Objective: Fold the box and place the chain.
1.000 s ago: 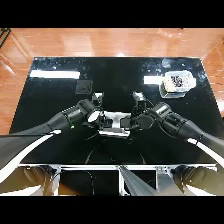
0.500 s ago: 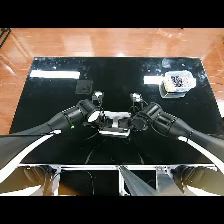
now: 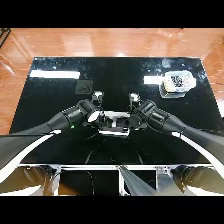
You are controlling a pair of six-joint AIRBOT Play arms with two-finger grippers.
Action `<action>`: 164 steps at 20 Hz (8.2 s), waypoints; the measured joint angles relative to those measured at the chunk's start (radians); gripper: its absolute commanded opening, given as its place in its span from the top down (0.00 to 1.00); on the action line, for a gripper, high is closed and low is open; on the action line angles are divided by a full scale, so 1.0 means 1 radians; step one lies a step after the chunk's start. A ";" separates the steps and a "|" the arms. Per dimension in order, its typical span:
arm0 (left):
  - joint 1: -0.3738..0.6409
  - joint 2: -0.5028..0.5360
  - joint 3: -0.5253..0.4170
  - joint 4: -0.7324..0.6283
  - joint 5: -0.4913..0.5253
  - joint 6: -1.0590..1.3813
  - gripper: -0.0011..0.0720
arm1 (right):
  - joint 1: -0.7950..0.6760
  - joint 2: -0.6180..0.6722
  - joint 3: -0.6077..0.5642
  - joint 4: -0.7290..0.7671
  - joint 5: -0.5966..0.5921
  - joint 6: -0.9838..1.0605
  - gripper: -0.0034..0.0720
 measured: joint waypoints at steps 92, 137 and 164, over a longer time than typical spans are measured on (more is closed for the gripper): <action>0.001 -0.011 0.001 0.072 -0.035 -0.056 0.95 | -0.822 -0.153 0.467 -0.050 -0.064 -0.278 0.24; 0.001 -0.012 0.001 0.068 -0.079 -0.054 0.95 | -0.911 -0.415 0.749 0.087 -0.249 -0.050 0.38; 0.001 -0.012 0.001 0.068 -0.077 -0.054 0.95 | -0.902 -0.486 0.751 0.154 -0.184 -0.048 0.38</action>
